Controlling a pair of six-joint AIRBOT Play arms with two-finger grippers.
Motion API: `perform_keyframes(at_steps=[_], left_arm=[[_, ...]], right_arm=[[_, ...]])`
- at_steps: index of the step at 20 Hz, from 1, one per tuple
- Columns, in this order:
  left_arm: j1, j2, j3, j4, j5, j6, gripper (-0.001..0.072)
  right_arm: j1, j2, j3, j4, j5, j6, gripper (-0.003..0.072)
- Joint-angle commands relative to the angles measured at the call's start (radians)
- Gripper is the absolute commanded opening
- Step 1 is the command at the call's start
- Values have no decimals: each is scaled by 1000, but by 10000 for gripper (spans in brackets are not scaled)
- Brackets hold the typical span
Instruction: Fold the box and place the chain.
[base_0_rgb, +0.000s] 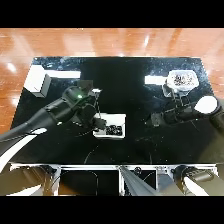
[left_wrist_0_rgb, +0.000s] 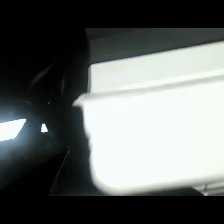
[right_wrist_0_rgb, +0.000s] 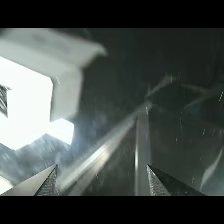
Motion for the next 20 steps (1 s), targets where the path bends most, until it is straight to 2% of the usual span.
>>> perform_keyframes(at_steps=[1,3,6,9,11,14,17,20], left_arm=[[25,124,-21,53,116,144,473],[93,235,-89,61,117,170,473],[299,422,-244,42,96,183,473],[516,597,-386,-150,-49,277,473],[598,668,-460,-290,-130,352,473],[604,685,-512,-337,-174,369,472],[582,674,-518,-334,-195,369,472],[579,668,-518,-334,-216,372,472]], right_arm=[[0,-29,127,2,-19,22,658],[-1,-82,226,-12,-1,22,658],[0,-189,374,-24,5,21,658],[1,-335,548,-4,5,19,658],[26,-433,651,8,5,-4,658],[108,-541,732,8,42,-84,657],[210,-592,732,6,134,-198,657],[279,-598,732,16,163,-225,657]])
